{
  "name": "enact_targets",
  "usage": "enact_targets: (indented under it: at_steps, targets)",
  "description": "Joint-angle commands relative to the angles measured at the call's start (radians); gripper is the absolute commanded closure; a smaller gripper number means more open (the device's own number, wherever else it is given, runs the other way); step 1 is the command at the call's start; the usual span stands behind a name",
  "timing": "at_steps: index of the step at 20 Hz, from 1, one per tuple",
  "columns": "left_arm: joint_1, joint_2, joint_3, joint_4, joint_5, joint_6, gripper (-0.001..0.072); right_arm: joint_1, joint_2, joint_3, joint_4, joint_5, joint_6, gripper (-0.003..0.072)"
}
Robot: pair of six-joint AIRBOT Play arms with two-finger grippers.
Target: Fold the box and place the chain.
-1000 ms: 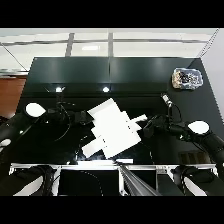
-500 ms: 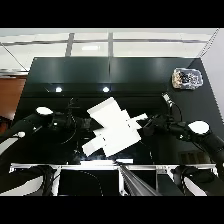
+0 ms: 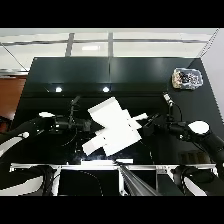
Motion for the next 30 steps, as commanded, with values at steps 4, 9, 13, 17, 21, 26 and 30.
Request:
enact_targets:
  at_steps: [4,9,13,17,21,26,30]
  targets:
    - [0.0,-0.117,0.056,-0.003,-0.106,0.09,0.0578,0.001,0.0,0.0,-0.003,0.002,0.006,0.0674]
    - [0.001,-0.126,0.135,0.114,-0.14,0.1,0.068,-0.04,0.002,0.003,-0.089,0.014,0.132,0.0083]
    - [-0.003,-0.108,0.225,0.229,-0.147,0.115,0.0684,-0.261,0.004,0.152,-0.488,0.299,0.271,0.0007]
    - [-0.065,0.02,0.285,0.359,0.018,0.192,0.0686,-0.378,0.004,0.343,-0.681,0.319,0.25,0.0008]
    - [-0.163,0.083,0.271,0.459,0.134,0.39,0.0682,-0.377,0.003,0.401,-0.691,0.277,0.235,0.0008]
    - [-0.218,0.065,0.245,0.442,0.18,0.613,0.0685,-0.374,0.003,0.396,-0.694,0.344,-0.006,0.0008]
    - [-0.218,0.052,0.221,0.329,0.256,0.765,0.0685,-0.373,0.001,0.332,-0.545,0.333,-0.305,0.0008]
